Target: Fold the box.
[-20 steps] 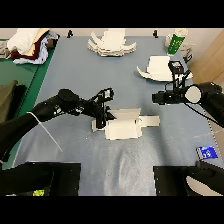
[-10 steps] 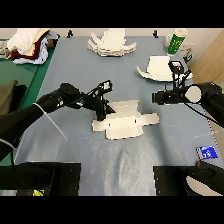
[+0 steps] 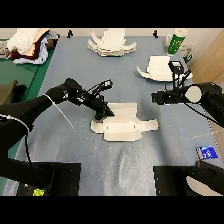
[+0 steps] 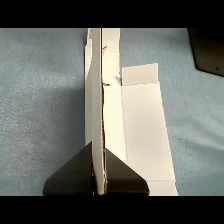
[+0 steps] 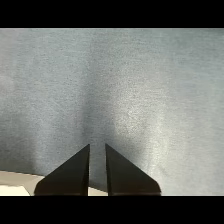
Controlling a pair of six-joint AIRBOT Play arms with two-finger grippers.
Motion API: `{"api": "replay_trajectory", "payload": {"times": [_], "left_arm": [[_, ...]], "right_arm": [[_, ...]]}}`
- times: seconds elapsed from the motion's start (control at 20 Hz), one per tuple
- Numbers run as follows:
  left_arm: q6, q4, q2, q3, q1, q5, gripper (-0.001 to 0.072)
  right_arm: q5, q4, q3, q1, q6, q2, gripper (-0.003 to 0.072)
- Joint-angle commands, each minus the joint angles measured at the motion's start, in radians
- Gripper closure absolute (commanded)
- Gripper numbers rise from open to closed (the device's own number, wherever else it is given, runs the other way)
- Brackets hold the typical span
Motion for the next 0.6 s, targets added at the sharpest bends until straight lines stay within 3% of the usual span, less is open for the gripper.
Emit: {"api": "replay_trajectory", "payload": {"times": [0.0, 0.15, 0.2, 0.25, 0.4, 0.55], "left_arm": [[-0.021, 0.014, 0.005, 0.008, 0.000, -0.031, 0.0697], [-0.052, 0.015, 0.004, 0.002, 0.000, -0.039, 0.0696], [-0.052, 0.015, 0.004, 0.002, 0.000, -0.037, 0.0696], [-0.052, 0.014, 0.004, 0.002, 0.000, -0.036, 0.0696], [-0.053, 0.015, 0.004, 0.002, 0.000, -0.039, 0.0696], [-0.052, 0.014, 0.004, 0.002, 0.000, -0.062, 0.0696]], "right_arm": [[0.000, 0.001, 0.001, 0.001, 0.000, 0.000, 0.0534], [0.009, 0.000, 0.001, 0.002, 0.000, 0.001, 0.0535], [0.022, 0.001, 0.001, 0.002, -0.007, 0.001, 0.0568], [0.046, 0.008, 0.001, 0.002, -0.031, 0.002, 0.0666], [0.194, 0.109, 0.000, 0.025, -0.139, 0.010, 0.0685], [0.307, 0.135, -0.016, 0.187, -0.216, 0.042, 0.0685]]}}
